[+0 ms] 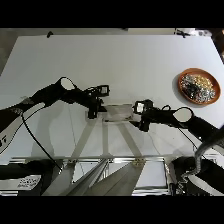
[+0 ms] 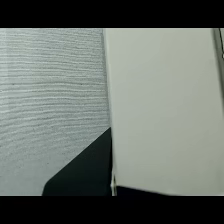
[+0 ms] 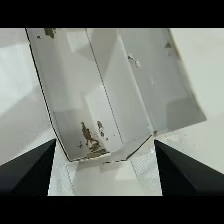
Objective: Fold the box and place the chain.
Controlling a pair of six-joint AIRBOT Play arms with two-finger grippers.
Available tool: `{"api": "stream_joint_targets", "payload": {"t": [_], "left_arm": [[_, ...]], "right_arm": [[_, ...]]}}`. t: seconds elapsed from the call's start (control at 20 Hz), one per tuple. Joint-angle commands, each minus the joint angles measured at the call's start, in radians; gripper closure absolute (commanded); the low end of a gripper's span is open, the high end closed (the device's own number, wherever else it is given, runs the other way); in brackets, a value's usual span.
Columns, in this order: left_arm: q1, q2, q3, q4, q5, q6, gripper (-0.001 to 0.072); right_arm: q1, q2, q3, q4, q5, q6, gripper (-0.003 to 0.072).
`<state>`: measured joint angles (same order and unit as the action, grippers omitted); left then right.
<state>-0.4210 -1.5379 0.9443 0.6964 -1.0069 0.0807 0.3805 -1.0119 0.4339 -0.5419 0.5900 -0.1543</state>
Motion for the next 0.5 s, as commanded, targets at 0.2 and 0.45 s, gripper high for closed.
{"api": "stream_joint_targets", "payload": {"t": [0.2,0.45], "left_arm": [[0.0,0.0,0.001,0.0,0.0,0.0,0.0698],[0.0,0.0,0.001,0.0,0.0,0.0,0.0698]], "right_arm": [[-0.063,-0.042,0.038,0.028,0.115,-0.056,0.0031],[-0.063,-0.102,0.092,0.034,0.132,-0.089,0.0032]]}}
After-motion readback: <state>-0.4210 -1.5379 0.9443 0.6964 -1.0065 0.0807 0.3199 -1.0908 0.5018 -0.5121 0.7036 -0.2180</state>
